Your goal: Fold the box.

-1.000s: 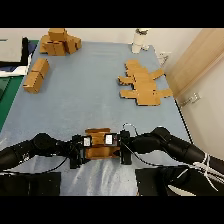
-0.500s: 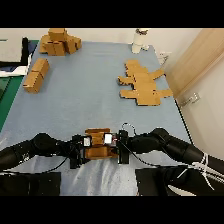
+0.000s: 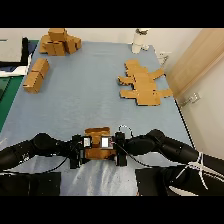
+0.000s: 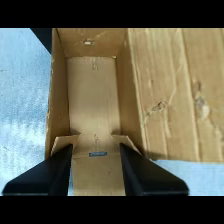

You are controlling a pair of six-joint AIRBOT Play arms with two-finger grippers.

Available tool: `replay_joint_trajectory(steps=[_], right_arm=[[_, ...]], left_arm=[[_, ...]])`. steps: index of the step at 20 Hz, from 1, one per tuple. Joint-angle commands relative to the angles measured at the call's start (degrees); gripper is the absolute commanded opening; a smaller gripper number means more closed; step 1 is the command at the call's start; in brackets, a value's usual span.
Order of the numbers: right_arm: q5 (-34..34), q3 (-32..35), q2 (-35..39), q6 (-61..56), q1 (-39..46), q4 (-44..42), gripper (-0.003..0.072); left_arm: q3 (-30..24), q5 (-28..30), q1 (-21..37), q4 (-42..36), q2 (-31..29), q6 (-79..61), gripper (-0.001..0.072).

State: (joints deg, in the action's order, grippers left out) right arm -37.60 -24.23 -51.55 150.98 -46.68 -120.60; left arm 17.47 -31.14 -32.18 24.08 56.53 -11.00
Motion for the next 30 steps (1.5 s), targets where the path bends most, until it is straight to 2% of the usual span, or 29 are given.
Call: replay_joint_trajectory(steps=[1,4,5,7,8,9,11,12,14,16,19,22,24,26,30], right_arm=[[-0.2,0.0,-0.6,0.1,-0.2,-0.3,0.0476],[-0.5,0.0,-0.5,-0.1,-0.2,-0.1,0.0475],[-0.8,0.0,-0.3,-1.1,-0.1,0.4,0.0446],[-4.0,-0.6,1.4,-9.9,0.0,7.6,0.0145],[-7.0,-1.6,2.6,-18.1,-0.1,14.0,0.0132],[-11.4,-3.1,4.1,-28.6,-0.1,21.8,0.0007],[-22.3,-7.4,7.0,-51.7,-0.1,35.1,0.0004],[-27.8,-9.5,8.6,-59.8,-0.1,38.0,0.0004],[-35.4,-11.8,12.4,-70.8,0.7,41.4,0.0004],[-38.8,-10.8,15.2,-78.6,3.9,44.0,0.0003],[-37.0,-6.5,15.8,-81.5,11.5,41.4,0.0003],[-27.6,-0.8,14.5,-77.3,15.8,28.9,0.0003],[-20.5,1.9,12.6,-74.2,15.2,18.8,0.0004],[-15.4,3.0,9.8,-71.3,13.7,12.2,0.0004],[-13.2,3.0,4.5,-69.8,9.5,9.6,0.0004]], left_arm=[[0.0,0.0,0.0,0.0,0.0,0.1,0.0483],[0.0,0.0,0.0,0.0,0.0,0.1,0.0483],[0.0,0.0,0.0,0.0,0.0,0.1,0.0483],[0.0,0.0,0.0,0.0,0.0,0.1,0.0483],[0.0,0.0,0.0,0.0,0.0,0.1,0.0483],[0.0,0.0,0.0,0.0,0.0,0.1,0.0483],[0.0,0.0,0.0,-0.1,0.0,0.1,0.0483],[0.0,0.0,0.0,0.0,0.0,0.1,0.0483],[0.0,0.0,0.0,0.0,0.0,0.1,0.0483],[0.0,0.0,0.0,0.0,0.0,0.1,0.0483],[0.0,0.0,0.0,0.0,0.0,0.1,0.0483],[0.0,0.0,0.0,-0.1,0.0,0.1,0.0483],[0.0,0.0,0.0,0.0,0.0,0.1,0.0483],[0.0,0.0,0.0,-0.1,0.0,0.1,0.0483],[0.0,0.0,0.0,-0.1,0.0,0.1,0.0483]])
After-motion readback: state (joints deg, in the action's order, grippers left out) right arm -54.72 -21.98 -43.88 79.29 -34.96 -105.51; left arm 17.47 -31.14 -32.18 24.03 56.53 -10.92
